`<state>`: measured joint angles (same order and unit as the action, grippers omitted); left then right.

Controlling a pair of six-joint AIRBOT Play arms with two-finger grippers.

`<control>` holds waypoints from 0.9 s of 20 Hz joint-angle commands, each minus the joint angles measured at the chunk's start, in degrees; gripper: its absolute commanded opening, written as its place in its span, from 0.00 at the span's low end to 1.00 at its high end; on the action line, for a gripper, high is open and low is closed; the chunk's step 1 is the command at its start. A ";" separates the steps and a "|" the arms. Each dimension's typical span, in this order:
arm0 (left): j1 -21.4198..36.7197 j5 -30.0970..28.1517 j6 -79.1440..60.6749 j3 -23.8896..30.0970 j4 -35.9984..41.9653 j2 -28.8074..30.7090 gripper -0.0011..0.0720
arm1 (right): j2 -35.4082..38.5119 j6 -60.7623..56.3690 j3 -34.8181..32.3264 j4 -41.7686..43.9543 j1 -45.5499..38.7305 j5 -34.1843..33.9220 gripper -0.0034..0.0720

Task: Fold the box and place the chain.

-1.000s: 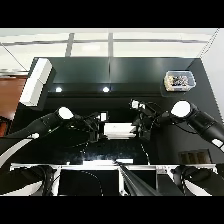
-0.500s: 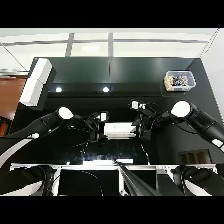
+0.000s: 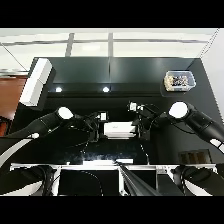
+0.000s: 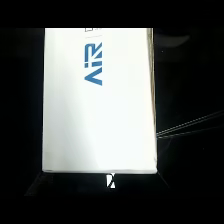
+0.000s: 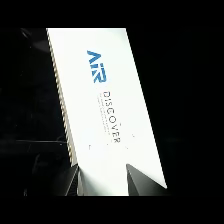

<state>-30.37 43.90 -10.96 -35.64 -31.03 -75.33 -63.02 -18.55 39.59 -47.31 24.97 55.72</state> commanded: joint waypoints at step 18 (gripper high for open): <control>-0.02 0.02 0.09 -0.02 -0.02 -0.02 0.62 | 8.72 -29.64 -0.13 0.35 -4.92 4.37 0.05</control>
